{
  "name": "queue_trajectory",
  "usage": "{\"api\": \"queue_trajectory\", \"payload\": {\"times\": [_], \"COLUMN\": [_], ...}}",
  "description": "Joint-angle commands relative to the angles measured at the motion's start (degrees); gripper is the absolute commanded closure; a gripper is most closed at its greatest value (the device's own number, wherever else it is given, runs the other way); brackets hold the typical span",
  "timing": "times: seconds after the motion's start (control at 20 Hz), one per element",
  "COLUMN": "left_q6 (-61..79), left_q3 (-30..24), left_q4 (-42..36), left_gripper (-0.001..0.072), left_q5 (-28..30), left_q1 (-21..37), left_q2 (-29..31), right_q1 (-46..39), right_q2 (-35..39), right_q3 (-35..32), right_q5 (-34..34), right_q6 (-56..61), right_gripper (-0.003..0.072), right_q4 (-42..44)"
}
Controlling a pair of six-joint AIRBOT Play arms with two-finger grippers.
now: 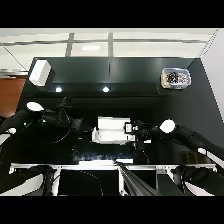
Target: Fold the box and place the chain.
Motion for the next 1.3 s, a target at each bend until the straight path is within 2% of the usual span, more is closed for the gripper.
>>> {"api": "queue_trajectory", "payload": {"times": [0.0, 0.15, 0.3, 0.65, 0.9, 1.2, 1.25], "left_q6": [-1.9, -6.3, -11.1, -19.8, -29.0, -29.3, -29.3], "left_q3": [1.9, 1.9, 1.9, 1.9, 3.0, 3.8, 4.4], "left_q4": [1.3, 5.3, 5.8, 6.0, 13.7, 13.7, 13.7], "left_gripper": [0.0009, 0.0035, 0.0035, 0.0035, 0.0035, 0.0033, 0.0013], "left_q5": [-1.0, 7.6, 16.3, 25.6, 26.1, 25.9, 25.6], "left_q1": [-3.7, -11.7, -17.8, -23.4, -25.7, -25.7, -25.7], "left_q2": [1.0, 1.0, 1.0, 1.0, 1.0, 1.0, 1.0], "right_q1": [0.0, 0.0, 0.0, 0.0, 0.0, 0.0, 0.0], "right_q2": [0.0, 0.0, 0.0, 0.0, 0.0, 0.0, 0.0], "right_q3": [0.0, 0.0, 0.0, 0.0, 0.0, 0.0, 0.0], "right_q5": [0.0, 0.0, 0.0, 0.0, 0.0, 0.0, 0.0], "right_q6": [0.0, 0.0, 0.0, 0.0, 0.0, 0.0, 0.0], "right_gripper": [0.0225, 0.0225, 0.0225, 0.0225, 0.0225, 0.0225, 0.0225], "right_q4": [0.0, 0.0, 0.0, 0.0, 0.0, 0.0, 0.0]}}
